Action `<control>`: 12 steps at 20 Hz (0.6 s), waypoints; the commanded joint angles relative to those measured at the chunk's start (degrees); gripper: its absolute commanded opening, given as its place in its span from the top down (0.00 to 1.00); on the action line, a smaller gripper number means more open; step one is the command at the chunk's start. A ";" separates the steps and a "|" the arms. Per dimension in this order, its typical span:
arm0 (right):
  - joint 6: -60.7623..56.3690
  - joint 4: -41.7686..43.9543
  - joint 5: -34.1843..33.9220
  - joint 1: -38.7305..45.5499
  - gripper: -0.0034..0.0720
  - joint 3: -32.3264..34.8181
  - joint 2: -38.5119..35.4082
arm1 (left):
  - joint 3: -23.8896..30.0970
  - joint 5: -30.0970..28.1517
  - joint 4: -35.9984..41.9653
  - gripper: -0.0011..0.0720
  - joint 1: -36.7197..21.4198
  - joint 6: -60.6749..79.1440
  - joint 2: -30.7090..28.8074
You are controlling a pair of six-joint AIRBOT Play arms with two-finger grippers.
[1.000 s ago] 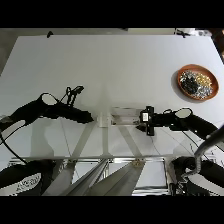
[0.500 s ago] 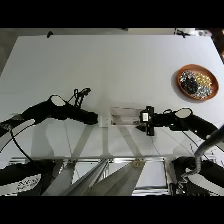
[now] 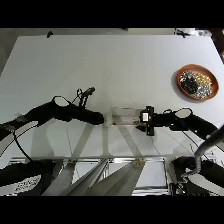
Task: Fold the box and place the chain.
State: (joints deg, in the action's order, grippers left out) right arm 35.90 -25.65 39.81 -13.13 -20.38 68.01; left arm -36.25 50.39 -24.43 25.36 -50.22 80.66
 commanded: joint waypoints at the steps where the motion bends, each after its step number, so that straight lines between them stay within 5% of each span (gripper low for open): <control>1: 0.00 0.00 0.02 -0.02 0.41 0.02 -0.04 | -1.07 0.11 1.90 0.97 0.81 1.16 -0.63; 3: 0.00 0.02 0.02 -0.02 0.41 0.02 -0.04 | -1.75 0.44 1.84 0.92 0.79 1.20 -1.75; 6: 0.00 0.02 0.02 -0.02 0.41 0.02 -0.04 | -2.10 0.66 1.55 0.67 0.81 1.18 -3.30; 12: 0.00 0.02 0.02 -0.02 0.41 0.02 -0.04 | -2.12 0.85 1.49 0.67 3.06 1.18 -3.41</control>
State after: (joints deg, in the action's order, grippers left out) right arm 35.94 -25.67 39.88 -13.10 -20.38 68.01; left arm -38.28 50.89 -23.18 27.29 -49.08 77.45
